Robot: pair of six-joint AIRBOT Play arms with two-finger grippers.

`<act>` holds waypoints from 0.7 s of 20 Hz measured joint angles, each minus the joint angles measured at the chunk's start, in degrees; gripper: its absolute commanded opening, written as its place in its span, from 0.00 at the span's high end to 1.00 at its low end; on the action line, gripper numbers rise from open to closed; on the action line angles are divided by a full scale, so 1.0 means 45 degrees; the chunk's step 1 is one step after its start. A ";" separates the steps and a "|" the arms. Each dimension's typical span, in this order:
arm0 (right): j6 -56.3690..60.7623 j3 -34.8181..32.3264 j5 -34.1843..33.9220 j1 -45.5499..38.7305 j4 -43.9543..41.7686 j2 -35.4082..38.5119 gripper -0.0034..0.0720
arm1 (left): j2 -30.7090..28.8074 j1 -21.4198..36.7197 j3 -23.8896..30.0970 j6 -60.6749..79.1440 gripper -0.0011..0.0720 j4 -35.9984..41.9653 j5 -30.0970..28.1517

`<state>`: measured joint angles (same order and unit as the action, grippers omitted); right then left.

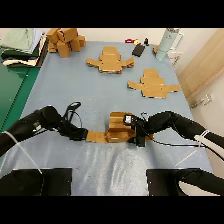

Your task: Fold the box.

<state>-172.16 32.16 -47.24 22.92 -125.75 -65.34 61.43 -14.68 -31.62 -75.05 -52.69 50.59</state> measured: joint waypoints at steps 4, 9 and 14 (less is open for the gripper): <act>0.0000 0.0000 0.0000 0.0000 -0.0005 0.0000 0.29 | 0.0636 -0.1297 0.0015 0.0010 0.97 0.1224 -0.1350; -0.0005 0.0000 0.0000 0.0000 0.0000 0.0000 0.29 | 0.0763 -0.2438 -0.0087 0.0049 0.97 0.1831 -0.2346; -0.0005 0.0000 0.0000 0.0000 0.0000 0.0000 0.29 | 0.0311 -0.2948 -0.0685 0.0049 0.96 0.2050 -0.2594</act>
